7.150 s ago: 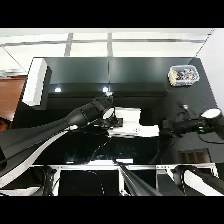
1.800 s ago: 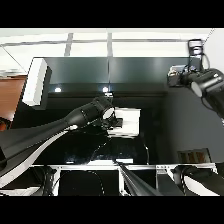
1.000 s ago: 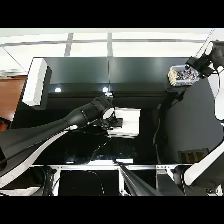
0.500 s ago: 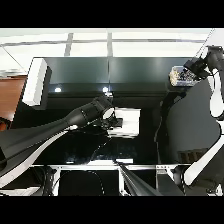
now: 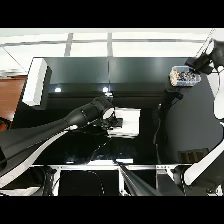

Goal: Fold the box and place the chain.

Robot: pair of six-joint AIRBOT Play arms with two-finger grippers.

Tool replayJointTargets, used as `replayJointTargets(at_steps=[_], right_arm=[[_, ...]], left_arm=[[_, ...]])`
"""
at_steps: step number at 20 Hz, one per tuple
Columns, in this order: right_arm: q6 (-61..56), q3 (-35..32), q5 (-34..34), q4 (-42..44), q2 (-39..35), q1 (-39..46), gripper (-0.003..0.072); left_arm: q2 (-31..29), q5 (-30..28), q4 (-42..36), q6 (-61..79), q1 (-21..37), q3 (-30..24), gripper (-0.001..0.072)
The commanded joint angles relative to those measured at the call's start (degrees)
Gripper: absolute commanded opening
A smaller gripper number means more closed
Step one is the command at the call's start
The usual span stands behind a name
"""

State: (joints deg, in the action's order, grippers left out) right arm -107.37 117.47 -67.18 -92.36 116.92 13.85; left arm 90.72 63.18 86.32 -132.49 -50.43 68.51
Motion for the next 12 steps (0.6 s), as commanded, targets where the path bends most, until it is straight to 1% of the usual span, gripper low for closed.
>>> replayJointTargets(at_steps=[1,3,4,7,9,12], right_arm=[[14.9,0.0,-3.1,5.7,-5.7,0.0,0.0015],[20.3,-0.5,-6.6,9.9,-10.8,0.1,0.0014],[21.4,-2.2,-7.0,12.0,-13.7,0.5,0.0014],[24.8,-9.9,-7.6,19.5,-23.8,2.4,0.0014],[28.0,-15.5,-7.1,25.5,-31.8,3.7,0.0014],[29.3,-21.6,-7.6,32.5,-42.6,4.6,0.0014]], left_arm=[[0.0,0.1,0.0,0.0,0.0,0.0,0.0027],[0.0,0.1,0.0,0.0,0.0,0.0,0.0027],[0.0,0.1,0.0,0.0,0.0,0.0,0.0026],[0.0,0.1,0.0,0.0,0.0,0.0,0.0027],[0.0,0.1,0.0,0.0,0.0,0.0,0.0027],[0.0,0.1,0.0,0.0,0.0,0.0,0.0026]])
